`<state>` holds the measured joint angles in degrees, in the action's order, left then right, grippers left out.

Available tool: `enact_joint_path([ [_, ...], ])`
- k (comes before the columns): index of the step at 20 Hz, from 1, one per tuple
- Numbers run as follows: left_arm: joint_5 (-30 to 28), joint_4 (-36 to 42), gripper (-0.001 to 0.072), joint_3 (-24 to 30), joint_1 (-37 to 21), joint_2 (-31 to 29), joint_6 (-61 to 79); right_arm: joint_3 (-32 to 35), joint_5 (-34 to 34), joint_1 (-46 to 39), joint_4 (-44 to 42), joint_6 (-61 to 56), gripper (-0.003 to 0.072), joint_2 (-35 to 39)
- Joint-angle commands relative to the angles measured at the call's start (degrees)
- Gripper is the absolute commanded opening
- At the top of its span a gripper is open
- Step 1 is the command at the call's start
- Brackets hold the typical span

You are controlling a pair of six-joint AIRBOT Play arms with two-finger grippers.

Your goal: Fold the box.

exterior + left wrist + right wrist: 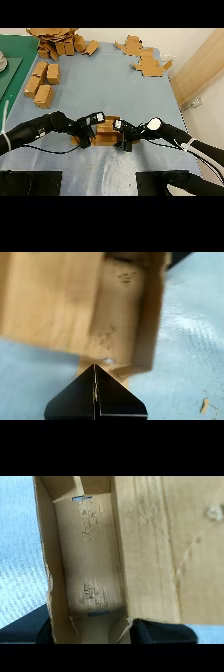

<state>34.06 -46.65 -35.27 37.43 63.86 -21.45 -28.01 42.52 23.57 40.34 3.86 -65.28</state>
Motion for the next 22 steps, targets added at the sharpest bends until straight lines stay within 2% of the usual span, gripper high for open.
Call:
enact_joint_path([
  [1, 1.0, -13.0, 0.001, 0.2, -4.5, -7.0, -21.3, 0.0, 0.0, 0.0, 0.2, 0.1, 0.0421, 0.0],
  [5, 11.8, -18.8, 0.001, 3.7, -13.7, -16.7, -40.5, 0.0, 0.0, 0.0, 0.2, 0.1, 0.0421, 0.0],
  [8, 15.5, -19.1, 0.0011, 9.2, -19.7, -18.3, -58.5, 0.0, 0.0, 0.0, 0.1, 0.1, 0.0421, 0.0],
  [11, 15.0, -17.0, 0.001, 13.5, -20.5, -17.1, -63.5, 0.0, 0.0, 0.0, 0.1, 0.1, 0.0421, 0.0],
  [15, 11.8, -7.0, 0.001, 13.8, -20.3, -15.5, -58.9, 0.0, 0.1, 0.0, 0.1, 0.1, 0.0421, 0.0],
  [20, 10.1, -2.5, 0.0011, 13.8, -20.3, -12.4, -58.2, 0.0, 0.1, 0.0, 0.1, 0.1, 0.0422, 0.0],
  [22, 8.6, 1.9, 0.0011, 13.8, -20.2, -10.8, -54.6, 0.0, 0.1, 0.0, 0.1, 0.1, 0.0422, 0.0],
])
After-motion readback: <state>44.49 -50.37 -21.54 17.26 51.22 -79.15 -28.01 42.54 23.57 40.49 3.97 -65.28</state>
